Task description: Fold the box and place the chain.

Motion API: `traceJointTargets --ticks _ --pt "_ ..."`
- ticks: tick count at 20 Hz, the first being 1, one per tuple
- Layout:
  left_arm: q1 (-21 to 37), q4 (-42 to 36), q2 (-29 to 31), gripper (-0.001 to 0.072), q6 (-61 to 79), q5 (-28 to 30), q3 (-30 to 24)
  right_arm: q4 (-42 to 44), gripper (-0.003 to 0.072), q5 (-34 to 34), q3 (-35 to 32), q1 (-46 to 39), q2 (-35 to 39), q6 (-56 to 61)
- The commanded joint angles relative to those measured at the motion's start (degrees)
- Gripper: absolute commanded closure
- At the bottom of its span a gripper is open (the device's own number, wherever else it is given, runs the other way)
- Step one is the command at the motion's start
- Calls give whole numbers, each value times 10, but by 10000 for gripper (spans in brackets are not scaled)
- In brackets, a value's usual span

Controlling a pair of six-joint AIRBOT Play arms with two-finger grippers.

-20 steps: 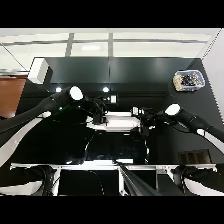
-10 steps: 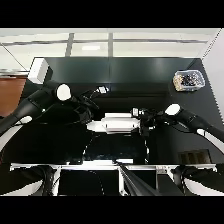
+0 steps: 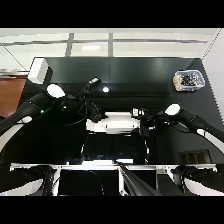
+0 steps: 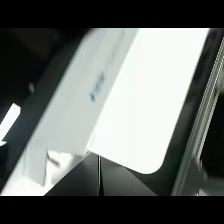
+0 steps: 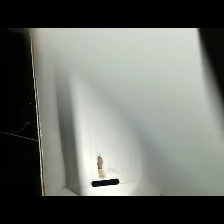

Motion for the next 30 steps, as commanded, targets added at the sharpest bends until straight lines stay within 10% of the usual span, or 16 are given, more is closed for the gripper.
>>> traceJointTargets --ticks 1,13,20,27,28,30 --pt "7 -106 -34 685 59 122 -15 0 497 0 0 1 0 0" --pt "-71 131 -82 686 3 166 25 1 496 -1 0 1 0 0" --pt "9 184 -24 687 -63 75 85 1 497 -1 0 1 0 0" --pt "71 21 17 681 97 -53 -46 1 497 -2 0 1 0 0" --pt "63 39 14 600 127 -56 -56 1 497 -1 0 1 0 0" --pt "43 80 14 -8 181 -26 -64 1 497 -1 0 1 0 0"
